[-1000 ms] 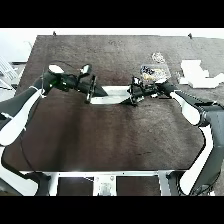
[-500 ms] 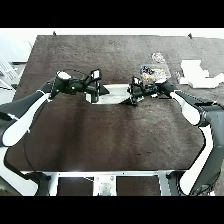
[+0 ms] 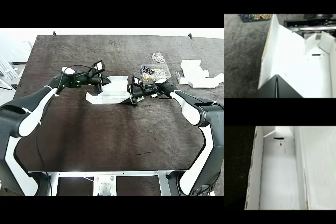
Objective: Fold the box and place the chain.
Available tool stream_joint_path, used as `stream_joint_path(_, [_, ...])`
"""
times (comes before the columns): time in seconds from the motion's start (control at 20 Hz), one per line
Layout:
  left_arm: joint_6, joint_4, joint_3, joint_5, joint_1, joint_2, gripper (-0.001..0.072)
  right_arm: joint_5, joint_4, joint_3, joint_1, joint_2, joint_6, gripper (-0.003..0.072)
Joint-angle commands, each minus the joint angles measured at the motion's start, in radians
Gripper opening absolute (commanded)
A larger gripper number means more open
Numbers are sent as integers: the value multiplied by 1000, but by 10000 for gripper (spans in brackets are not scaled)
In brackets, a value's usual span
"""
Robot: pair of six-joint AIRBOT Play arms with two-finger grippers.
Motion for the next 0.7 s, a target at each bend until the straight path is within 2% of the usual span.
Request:
stream_joint_path(0.0, [-7,-4,18,38,0,-44,19,0,0,0,1,0,0,581])
stream_joint_path(0.3, [-10,9,17,57,0,-54,19,0,0,0,1,0,0,581])
stream_joint_path(0.65, [-38,14,17,34,0,-80,19,0,0,0,1,0,0,580])
